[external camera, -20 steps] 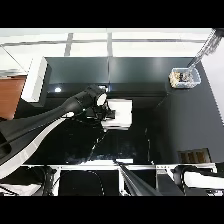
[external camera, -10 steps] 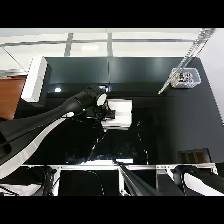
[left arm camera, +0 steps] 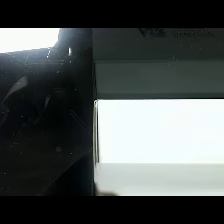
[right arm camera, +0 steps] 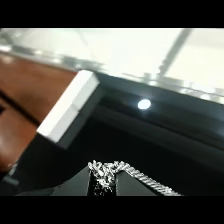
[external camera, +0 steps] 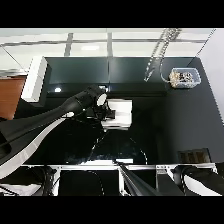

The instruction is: Fold the box and place the chain.

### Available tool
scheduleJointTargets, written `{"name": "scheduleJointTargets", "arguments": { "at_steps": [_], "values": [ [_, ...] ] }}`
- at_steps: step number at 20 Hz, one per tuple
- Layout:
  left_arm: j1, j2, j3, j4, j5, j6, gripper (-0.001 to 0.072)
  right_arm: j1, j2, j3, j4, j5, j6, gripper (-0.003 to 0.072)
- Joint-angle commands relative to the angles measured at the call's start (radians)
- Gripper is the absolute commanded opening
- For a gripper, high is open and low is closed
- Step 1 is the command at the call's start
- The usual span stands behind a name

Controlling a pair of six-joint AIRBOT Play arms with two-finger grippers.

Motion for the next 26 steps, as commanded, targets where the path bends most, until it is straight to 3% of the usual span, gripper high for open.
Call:
{"name": "scheduleJointTargets", "arguments": {
  "at_steps": [1, 4, 8, 15, 22, 26],
  "values": [
    [0.001, 0.000, 0.001, 0.000, -0.001, 0.000, 0.0028, 0.062, 0.001, 0.000, 0.017, 0.020, -0.001, 0.0017],
    [0.001, 0.000, 0.001, 0.000, 0.000, 0.000, 0.0028, 0.132, 0.001, -0.054, -0.005, 0.084, -0.011, 0.0017],
    [0.001, 0.000, 0.001, 0.000, 0.000, 0.000, 0.0029, 0.231, 0.000, -0.223, -0.009, 0.073, -0.035, 0.0017],
    [0.001, 0.000, 0.001, 0.000, -0.001, 0.000, 0.0028, 0.274, 0.000, -0.534, -0.116, -0.036, -0.038, 0.0018],
    [0.001, 0.000, 0.001, 0.001, 0.000, 0.000, 0.0028, 0.275, 0.000, -0.863, -0.114, -0.199, -0.002, 0.0018],
    [0.001, 0.000, 0.001, 0.000, -0.001, 0.000, 0.0028, 0.275, 0.000, -0.980, -0.080, -0.320, 0.000, 0.0018]
  ]
}}
